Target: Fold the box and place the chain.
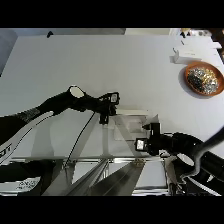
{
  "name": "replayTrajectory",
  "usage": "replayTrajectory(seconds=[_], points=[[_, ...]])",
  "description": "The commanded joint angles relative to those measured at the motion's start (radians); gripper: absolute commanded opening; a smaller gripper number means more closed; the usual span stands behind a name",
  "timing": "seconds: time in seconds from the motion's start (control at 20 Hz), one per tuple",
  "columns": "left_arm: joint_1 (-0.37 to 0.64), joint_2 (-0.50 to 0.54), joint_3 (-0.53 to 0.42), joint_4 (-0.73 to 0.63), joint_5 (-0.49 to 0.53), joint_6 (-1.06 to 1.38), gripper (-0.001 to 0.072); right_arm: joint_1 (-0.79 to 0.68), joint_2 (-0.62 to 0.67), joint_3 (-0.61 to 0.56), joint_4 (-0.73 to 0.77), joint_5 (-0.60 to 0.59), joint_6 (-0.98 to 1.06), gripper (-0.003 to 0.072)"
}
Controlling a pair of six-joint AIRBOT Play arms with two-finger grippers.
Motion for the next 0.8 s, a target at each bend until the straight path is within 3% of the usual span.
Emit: replayTrajectory(seconds=[0.0, 0.55, 0.75], points=[[0.000, -0.001, 0.000, 0.000, 0.000, 0.000, 0.0010, 0.001, -0.001, -0.005, -0.019, -0.019, 0.000, 0.0638], [0.000, -0.001, 0.000, 0.000, 0.000, 0.000, 0.0010, -0.002, 0.022, -0.004, -0.068, -0.072, 0.026, 0.0635], [0.000, -0.001, 0.000, 0.000, 0.000, 0.000, 0.0010, -0.122, 0.044, 0.014, 0.031, -0.068, -0.068, 0.0640]])
